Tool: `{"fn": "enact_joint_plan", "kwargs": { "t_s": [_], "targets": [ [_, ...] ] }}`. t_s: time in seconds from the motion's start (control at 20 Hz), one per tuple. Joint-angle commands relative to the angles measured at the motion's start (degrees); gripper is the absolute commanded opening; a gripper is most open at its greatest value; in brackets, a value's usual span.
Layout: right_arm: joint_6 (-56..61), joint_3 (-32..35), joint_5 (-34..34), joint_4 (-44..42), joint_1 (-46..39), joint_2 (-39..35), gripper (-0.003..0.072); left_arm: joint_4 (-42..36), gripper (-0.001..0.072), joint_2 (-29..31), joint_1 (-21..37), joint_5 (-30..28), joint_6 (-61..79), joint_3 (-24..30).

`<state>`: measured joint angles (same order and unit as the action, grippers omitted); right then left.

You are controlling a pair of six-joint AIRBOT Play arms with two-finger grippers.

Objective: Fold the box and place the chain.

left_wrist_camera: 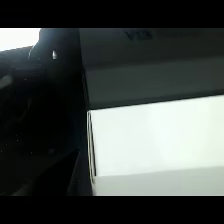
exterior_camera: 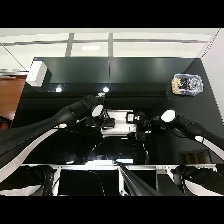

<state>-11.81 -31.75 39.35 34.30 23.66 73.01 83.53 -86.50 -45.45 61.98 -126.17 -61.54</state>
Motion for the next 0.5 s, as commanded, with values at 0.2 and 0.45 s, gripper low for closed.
{"fn": "enact_joint_plan", "kwargs": {
  "t_s": [0.2,0.45],
  "targets": [
    [0.0,0.0,0.0,0.0,0.0,0.0,0.0203,1.2,0.0027,-0.2,-0.2,-0.4,-3.4,-0.2],
    [0.0,0.0,0.0,0.0,0.0,0.0,0.0203,1.5,0.0313,-0.2,-0.2,-0.2,-3.5,-1.0]
  ]
}}
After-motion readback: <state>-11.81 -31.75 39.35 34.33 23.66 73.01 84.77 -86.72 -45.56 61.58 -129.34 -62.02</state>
